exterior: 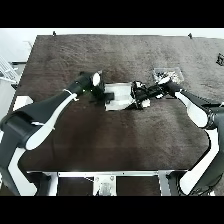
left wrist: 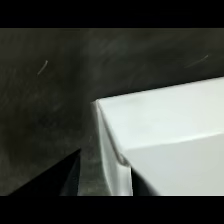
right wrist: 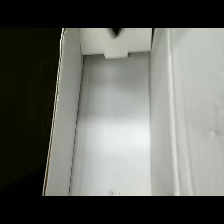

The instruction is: Fold the box and place the chain.

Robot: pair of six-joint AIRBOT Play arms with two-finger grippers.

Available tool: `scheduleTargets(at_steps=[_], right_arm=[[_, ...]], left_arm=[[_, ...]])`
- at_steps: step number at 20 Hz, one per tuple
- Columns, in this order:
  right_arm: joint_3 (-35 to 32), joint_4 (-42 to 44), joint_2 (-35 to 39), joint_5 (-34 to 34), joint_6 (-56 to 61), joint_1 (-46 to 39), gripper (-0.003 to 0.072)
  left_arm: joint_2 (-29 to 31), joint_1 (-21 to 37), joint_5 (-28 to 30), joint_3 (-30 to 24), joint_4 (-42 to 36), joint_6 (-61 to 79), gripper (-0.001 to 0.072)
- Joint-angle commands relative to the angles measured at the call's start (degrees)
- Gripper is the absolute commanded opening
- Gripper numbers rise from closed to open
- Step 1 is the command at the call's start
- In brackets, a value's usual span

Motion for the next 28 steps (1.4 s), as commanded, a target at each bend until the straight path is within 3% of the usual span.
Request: scheduleTargets(at_steps=[1,7,13,19,20,21,28], right_arm=[[-0.02,-0.07,0.02,-0.2,0.13,-0.09,0.0556],[-0.02,-0.07,0.02,-0.2,0.13,-0.09,0.0557],[-0.02,-0.07,0.02,-0.2,0.13,-0.09,0.0557],[-0.02,-0.07,0.02,-0.2,0.13,-0.09,0.0557],[-0.02,-0.07,0.02,-0.17,0.13,-0.09,0.0557],[-0.02,-0.07,0.02,-0.2,0.13,-0.09,0.0557],[-0.02,-0.07,0.02,-0.17,0.13,-0.09,0.0557]], left_arm=[[0.11,-0.09,-1.22,1.05,2.36,-0.2,0.0352],[-0.24,-0.09,-3.3,2.69,6.03,0.35,0.0351],[-5.35,-0.74,-10.69,10.12,8.63,2.32,0.0351],[-6.95,-1.01,-10.73,11.02,9.22,3.28,0.0347],[-6.95,-1.01,-10.4,11.04,9.22,3.21,0.0126],[-6.95,-1.01,-9.94,11.02,9.22,3.15,0.003],[-6.97,-1.01,-8.28,11.02,8.79,1.73,0.0023]])
